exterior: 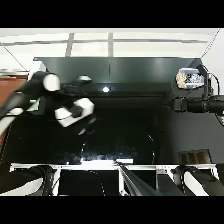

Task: Fold the box and place the chain.

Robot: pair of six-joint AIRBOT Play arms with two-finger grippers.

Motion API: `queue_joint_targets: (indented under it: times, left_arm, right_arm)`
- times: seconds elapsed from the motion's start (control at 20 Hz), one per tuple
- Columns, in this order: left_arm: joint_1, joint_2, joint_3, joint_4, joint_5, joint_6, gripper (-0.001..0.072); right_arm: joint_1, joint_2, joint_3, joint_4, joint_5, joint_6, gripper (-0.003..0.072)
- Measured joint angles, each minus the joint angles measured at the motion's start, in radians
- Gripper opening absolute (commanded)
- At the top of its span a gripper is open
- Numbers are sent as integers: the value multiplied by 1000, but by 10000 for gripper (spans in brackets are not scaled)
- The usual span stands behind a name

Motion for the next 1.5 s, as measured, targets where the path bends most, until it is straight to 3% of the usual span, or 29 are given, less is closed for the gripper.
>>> queue_joint_targets:
  times: [0.2, 0.35, 0.6, 0.9, 1.1, 1.15, 1.25, 1.5]
  left_arm:
    - [302, 73, -121, 50, -66, -137, 399]
    - [493, 94, -161, 77, -71, -176, 400]
    - [724, 105, -182, 88, -28, -179, 400]
    - [813, 106, -187, 54, 156, -20, 400]
    - [823, 90, -187, -47, 259, 103, 407]
    - [824, 81, -187, -70, 276, 128, 486]
    - [826, 63, -188, -97, 299, 162, 718]
    - [827, 56, -155, -126, 317, 193, 720]
  right_arm:
    - [0, 0, 0, 0, 5, -1, 13]
    - [0, 0, 0, 0, 7, -4, 13]
    - [0, 0, 0, 0, 2, -6, 13]
    - [0, 0, 0, 0, -30, -7, 13]
    - [0, 0, 0, 0, -61, -7, 13]
    - [0, 0, 0, 0, -66, -7, 13]
    - [0, 0, 0, 0, -74, -7, 13]
    - [0, 0, 0, 0, -84, -7, 13]
